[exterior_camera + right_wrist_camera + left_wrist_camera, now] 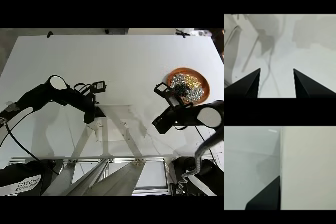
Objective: Fold the box and place the chain.
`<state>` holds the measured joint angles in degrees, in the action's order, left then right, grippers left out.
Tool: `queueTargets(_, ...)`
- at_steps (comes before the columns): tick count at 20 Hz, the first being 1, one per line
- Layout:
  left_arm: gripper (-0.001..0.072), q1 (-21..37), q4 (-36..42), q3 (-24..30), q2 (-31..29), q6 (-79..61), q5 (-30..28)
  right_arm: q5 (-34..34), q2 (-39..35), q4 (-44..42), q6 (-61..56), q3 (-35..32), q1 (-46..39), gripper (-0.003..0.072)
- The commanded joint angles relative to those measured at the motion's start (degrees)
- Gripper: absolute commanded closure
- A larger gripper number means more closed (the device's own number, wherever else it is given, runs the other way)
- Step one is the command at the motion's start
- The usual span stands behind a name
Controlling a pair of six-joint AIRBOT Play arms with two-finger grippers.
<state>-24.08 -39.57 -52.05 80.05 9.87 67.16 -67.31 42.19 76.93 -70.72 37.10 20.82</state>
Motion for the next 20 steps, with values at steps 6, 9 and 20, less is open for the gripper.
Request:
queueTargets(6,0.0707,-4.6,6.1,0.0,6.8,-10.1,-15.6,0.0,-5.8,3.6,-4.1,0.5,0.0,0.0222)
queueTargets(9,0.0707,-4.6,6.1,0.0,9.9,-10.1,-16.0,1.4,-5.7,3.6,-4.1,0.5,0.0,0.0222)
queueTargets(20,0.0704,-4.6,5.8,0.0,11.2,-10.1,-17.0,2.6,-5.7,3.7,-4.0,0.5,0.0,0.0222)
